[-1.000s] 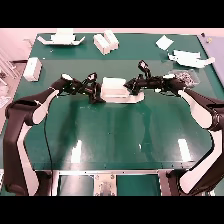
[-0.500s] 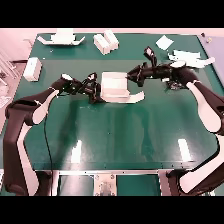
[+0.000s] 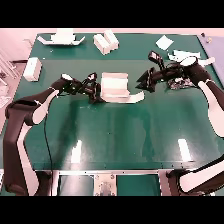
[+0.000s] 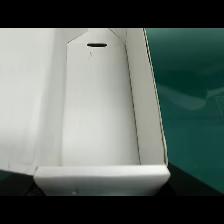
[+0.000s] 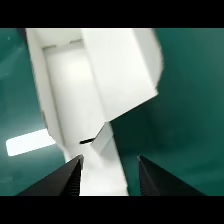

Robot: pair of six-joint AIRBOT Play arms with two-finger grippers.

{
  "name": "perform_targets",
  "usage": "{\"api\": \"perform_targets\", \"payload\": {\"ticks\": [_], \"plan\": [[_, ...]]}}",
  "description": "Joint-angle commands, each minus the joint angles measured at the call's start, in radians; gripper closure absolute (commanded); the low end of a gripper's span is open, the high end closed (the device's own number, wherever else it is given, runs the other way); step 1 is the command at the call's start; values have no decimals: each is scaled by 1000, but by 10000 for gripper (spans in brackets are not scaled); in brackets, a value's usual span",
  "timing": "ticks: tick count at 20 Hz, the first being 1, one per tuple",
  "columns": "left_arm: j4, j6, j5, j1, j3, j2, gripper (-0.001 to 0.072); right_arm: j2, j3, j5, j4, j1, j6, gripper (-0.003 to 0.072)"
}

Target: Fold the box and place the chain.

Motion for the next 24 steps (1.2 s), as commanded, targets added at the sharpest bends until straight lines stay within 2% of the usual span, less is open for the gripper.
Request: {"api": "perform_targets", "payload": {"ticks": [1, 5, 12, 14, 16, 18, 20, 24], "plan": [[0, 0, 0, 0, 0, 0, 312, 2, -70, -6, -46, 2, -5, 254], [0, 0, 1, 0, 0, 0, 312, 1, -124, -61, -47, 31, -81, 254], [0, 0, 0, 0, 0, 0, 312, -19, -130, -159, -46, 104, -151, 267], [0, 0, 0, 0, 0, 0, 312, -28, -130, -186, -46, 111, -164, 296], [0, 0, 0, 0, 0, 0, 312, -31, -130, -198, -45, 111, -174, 404], [0, 0, 0, 0, 0, 0, 312, -31, -130, -198, -22, 112, -183, 428], [0, 0, 0, 0, 0, 0, 312, -31, -130, -198, 2, 112, -202, 488], [0, 0, 0, 0, 0, 0, 312, -31, -130, -199, 46, 127, -238, 495]]}}
